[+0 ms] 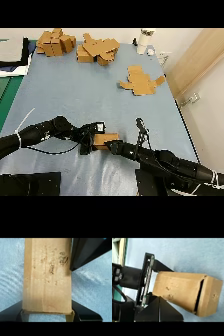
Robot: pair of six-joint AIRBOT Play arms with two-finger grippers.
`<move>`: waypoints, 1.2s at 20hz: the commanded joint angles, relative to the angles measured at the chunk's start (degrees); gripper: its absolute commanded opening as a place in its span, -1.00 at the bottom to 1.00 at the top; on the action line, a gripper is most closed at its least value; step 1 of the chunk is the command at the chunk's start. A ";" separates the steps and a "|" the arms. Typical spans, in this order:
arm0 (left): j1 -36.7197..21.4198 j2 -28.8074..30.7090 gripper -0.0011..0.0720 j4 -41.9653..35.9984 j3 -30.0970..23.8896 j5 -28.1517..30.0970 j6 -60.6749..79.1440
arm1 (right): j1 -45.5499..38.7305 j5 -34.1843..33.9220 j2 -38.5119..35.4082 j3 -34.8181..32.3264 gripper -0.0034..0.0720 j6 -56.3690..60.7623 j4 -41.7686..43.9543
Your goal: Fold the box.
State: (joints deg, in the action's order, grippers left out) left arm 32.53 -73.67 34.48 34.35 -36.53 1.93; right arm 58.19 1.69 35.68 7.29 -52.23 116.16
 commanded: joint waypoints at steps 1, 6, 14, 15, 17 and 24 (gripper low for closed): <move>0.00 0.02 0.29 0.00 0.00 0.02 0.02 | 0.00 3.26 2.91 -0.22 -0.90 1.27 0.20; 0.00 0.02 0.29 0.02 0.00 0.00 0.02 | 0.04 3.10 3.91 -0.22 -0.90 1.27 -0.02; 0.00 0.02 0.29 0.00 0.00 0.04 0.02 | 0.52 2.43 5.99 -0.22 -0.90 1.25 -0.44; 0.00 0.02 0.29 0.02 0.00 0.04 0.02 | 0.52 2.45 6.16 -0.22 -0.90 1.25 -0.46; 0.00 0.02 0.29 0.02 0.00 0.04 0.02 | 0.52 2.47 6.14 -0.22 -0.90 1.25 -0.46; 0.00 0.02 0.29 0.02 0.00 0.02 0.02 | -0.31 -4.68 -0.61 2.97 -0.90 1.22 -7.89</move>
